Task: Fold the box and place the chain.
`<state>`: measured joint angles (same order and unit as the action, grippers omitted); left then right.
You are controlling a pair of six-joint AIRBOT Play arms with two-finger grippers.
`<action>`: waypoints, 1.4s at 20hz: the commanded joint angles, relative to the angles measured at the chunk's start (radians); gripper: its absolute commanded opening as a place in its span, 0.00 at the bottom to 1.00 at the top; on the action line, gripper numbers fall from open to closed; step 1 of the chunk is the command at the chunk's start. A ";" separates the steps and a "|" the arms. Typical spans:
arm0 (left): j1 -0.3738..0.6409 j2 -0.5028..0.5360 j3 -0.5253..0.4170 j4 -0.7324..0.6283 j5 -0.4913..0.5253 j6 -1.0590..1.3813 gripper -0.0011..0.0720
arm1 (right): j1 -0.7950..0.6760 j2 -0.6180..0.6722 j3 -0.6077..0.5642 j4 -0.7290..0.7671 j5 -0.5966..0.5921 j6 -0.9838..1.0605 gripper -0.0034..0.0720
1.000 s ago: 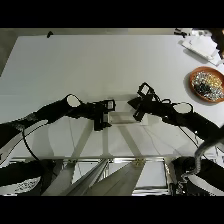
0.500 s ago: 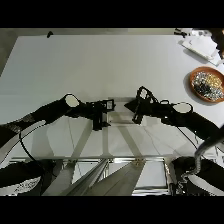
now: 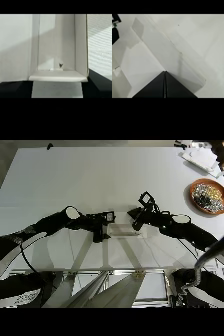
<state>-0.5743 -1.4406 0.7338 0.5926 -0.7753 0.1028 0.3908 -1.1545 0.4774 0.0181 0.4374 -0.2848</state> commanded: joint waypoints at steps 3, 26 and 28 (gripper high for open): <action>-0.001 -0.004 0.000 0.004 -0.006 0.001 0.63 | 0.001 -0.042 0.000 -0.033 -0.017 0.058 0.06; -0.001 -0.004 0.000 0.003 -0.006 0.001 0.63 | 0.001 0.207 0.006 -0.620 0.155 0.154 0.05; -0.001 -0.004 0.000 0.003 -0.007 0.001 0.63 | 0.001 0.207 0.006 -0.850 0.291 0.159 0.05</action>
